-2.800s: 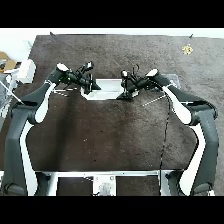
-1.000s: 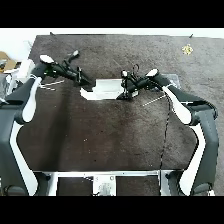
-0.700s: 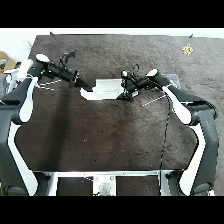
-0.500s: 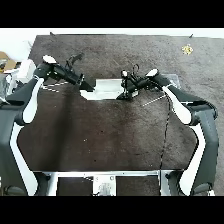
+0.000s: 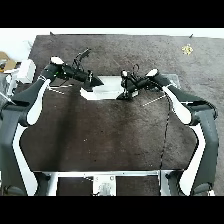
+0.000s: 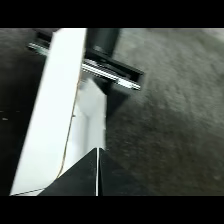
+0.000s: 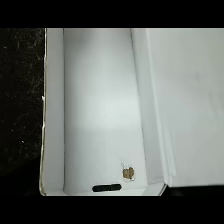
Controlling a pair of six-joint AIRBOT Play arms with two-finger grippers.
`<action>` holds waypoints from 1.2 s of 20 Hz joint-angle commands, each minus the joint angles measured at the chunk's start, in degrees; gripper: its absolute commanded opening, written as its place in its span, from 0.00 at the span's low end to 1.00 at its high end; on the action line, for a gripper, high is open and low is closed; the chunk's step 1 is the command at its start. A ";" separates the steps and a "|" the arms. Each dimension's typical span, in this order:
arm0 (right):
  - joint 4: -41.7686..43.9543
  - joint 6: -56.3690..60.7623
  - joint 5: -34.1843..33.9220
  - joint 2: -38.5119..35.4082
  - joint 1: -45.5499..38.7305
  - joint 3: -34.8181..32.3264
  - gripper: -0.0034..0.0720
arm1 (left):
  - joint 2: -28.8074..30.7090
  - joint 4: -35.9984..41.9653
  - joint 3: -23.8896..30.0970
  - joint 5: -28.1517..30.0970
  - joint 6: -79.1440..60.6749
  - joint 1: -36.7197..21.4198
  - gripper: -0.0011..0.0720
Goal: Fold the box and place the chain.
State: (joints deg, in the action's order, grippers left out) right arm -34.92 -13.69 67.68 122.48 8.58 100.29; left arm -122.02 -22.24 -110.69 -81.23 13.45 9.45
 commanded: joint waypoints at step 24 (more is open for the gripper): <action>0.00 0.00 0.02 0.04 0.07 0.04 0.63 | -4.94 -7.37 0.04 14.97 0.20 0.15 0.03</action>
State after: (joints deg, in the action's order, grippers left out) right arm -34.89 -13.61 67.68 122.48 8.58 100.29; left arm -126.54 -29.17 -110.67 -65.41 13.78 9.54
